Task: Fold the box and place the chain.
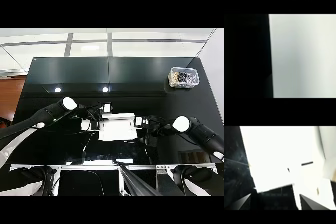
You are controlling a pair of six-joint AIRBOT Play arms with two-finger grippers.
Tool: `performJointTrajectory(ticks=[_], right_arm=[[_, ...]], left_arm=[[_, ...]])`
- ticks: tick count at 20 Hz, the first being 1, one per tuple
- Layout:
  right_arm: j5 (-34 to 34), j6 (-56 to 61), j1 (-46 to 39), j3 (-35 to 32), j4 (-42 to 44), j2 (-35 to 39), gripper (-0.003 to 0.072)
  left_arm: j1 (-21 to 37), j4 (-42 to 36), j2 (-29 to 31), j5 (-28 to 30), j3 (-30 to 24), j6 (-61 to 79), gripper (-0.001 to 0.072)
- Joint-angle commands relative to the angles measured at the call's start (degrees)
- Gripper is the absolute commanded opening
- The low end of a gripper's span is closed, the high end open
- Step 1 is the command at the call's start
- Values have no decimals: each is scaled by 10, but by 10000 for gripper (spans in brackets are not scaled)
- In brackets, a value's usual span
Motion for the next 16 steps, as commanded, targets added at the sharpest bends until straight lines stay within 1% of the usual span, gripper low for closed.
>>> performJointTrajectory(ticks=[1,2,4,6,13,16], right_arm=[[-44,-26,22,-8,30,-1,690],[-52,-40,27,-8,47,-3,690],[-66,-104,41,-8,91,-17,690],[-78,-147,55,-8,93,-36,690],[-76,-162,57,-8,93,-45,690],[-114,-162,57,-7,103,-57,690]], left_arm=[[0,0,0,0,0,1,30],[0,0,0,0,0,1,30],[0,0,0,0,0,1,30],[0,0,0,0,0,1,31],[0,0,0,0,0,1,31],[0,0,0,0,0,1,31]])
